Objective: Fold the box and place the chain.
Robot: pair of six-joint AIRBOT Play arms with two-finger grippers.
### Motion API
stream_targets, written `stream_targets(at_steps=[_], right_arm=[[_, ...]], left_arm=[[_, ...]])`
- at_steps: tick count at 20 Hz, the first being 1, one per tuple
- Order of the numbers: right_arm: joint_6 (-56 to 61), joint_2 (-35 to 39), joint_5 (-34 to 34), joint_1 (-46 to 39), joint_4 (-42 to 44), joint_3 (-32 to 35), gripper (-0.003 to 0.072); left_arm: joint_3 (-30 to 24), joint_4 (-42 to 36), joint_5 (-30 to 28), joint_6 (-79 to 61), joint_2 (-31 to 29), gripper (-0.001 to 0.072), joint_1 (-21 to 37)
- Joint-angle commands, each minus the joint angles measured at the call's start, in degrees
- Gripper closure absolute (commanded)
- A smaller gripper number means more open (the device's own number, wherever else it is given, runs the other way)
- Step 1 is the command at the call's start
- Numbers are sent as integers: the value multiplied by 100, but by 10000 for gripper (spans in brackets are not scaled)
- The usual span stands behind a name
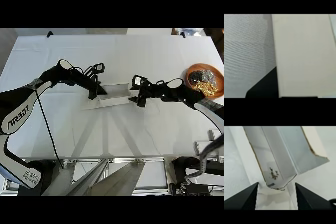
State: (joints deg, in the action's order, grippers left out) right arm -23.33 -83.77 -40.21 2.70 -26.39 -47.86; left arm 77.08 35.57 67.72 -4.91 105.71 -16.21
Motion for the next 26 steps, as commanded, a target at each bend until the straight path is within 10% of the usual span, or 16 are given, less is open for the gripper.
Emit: stream_targets(at_steps=[1, 26], right_arm=[[-229, -24, -273, -175, 181, 0, 206], [55, -1370, -2033, -385, -125, -1235, 206]], left_arm=[[0, 2, -20, 0, -2, 704, 4], [0, 2, -20, 0, -2, 704, 4]])
